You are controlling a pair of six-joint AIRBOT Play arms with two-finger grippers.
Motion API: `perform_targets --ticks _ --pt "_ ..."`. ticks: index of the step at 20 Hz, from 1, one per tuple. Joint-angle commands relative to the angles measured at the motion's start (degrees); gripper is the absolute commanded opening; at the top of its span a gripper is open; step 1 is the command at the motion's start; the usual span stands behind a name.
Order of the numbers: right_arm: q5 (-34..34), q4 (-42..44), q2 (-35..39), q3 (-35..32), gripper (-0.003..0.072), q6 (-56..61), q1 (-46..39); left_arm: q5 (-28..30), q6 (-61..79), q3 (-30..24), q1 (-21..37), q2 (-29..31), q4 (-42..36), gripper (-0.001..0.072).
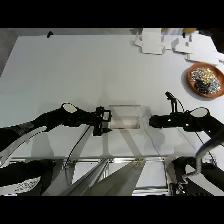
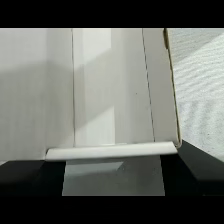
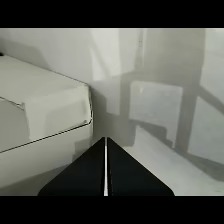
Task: Fold the box and place the chain.
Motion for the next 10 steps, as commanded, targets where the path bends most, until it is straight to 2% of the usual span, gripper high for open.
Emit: perform_targets --ticks 1,4,5,8,10 --pt "1.99 2.08 2.27 -0.02 0.0118 -0.92 0.42 0.02 -0.02 -0.02 -0.02 0.04 0.0 0.021" --pt "3.41 2.21 4.59 -0.02 0.015 -0.87 0.44 0.02 -0.02 -0.02 -0.02 0.04 0.0 0.021" --pt "3.45 2.23 4.94 -0.02 0.021 -0.46 0.44 0.02 -0.02 -0.02 -0.02 0.04 0.0 0.021" --pt "3.91 2.58 5.09 -0.02 0.028 -0.24 0.9 0.02 -0.02 -0.02 -0.02 0.04 0.0 0.021" --pt "3.69 3.32 5.09 -0.02 0.028 -0.26 3.08 0.02 -0.02 -0.02 -0.02 0.04 0.0 0.021"
